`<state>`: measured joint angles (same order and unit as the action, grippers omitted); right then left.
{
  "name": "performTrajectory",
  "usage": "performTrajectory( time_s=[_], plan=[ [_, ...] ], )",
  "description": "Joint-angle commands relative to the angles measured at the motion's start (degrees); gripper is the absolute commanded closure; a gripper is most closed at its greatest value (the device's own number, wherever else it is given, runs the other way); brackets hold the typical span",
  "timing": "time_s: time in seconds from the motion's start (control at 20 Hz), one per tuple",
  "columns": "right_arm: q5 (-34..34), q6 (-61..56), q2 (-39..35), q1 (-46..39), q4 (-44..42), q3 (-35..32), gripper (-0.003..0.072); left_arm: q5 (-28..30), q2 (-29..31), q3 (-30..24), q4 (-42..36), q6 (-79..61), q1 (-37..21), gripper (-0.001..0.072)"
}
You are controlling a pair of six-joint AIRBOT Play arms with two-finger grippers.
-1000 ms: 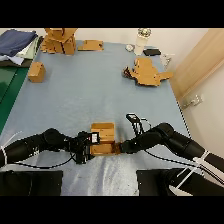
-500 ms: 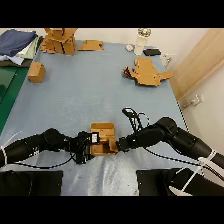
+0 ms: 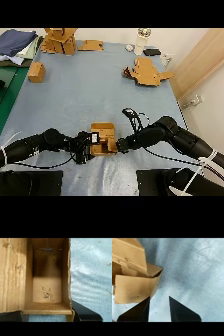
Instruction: Fold the box.
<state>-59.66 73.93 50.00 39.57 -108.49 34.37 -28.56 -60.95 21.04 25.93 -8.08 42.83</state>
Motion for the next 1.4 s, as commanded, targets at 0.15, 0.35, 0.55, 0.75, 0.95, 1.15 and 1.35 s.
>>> performTrajectory(
  time_s=[0.15, 0.35, 0.55, 0.75, 0.95, 1.15, 1.35],
  plan=[
    [0.1, -3.5, 0.0, 0.0, -0.7, 0.5, 0.0308, 0.0, 0.0, 0.0, 0.0, 0.0, 0.0, 0.0239],
    [2.5, -5.2, 0.5, 0.1, -1.2, 1.3, 0.0307, 0.0, 0.0, 0.0, 0.0, 0.0, 0.0, 0.0238],
    [4.5, -7.8, 6.2, 3.5, -1.5, 1.8, 0.0307, 0.0, 0.0, 0.0, 0.0, 0.0, 0.0, 0.0238],
    [1.4, -19.4, 12.9, 8.9, 9.0, 8.6, 0.0307, 0.0, 0.0, 0.0, 0.0, 0.0, 0.0, 0.0239],
    [-6.4, -29.4, 18.8, 12.4, 18.3, 16.4, 0.0307, 0.0, 0.0, 0.0, 0.0, 0.0, 0.0, 0.0238],
    [-11.6, -32.9, 24.9, 13.9, 19.1, 20.3, 0.0307, 0.0, 0.0, 0.0, 0.0, 0.0, 0.0, 0.0238],
    [-11.1, -36.0, 27.8, 14.7, 17.8, 20.3, 0.0308, 0.0, 0.0, 0.0, 0.0, 0.0, 0.0, 0.0239]
  ],
)
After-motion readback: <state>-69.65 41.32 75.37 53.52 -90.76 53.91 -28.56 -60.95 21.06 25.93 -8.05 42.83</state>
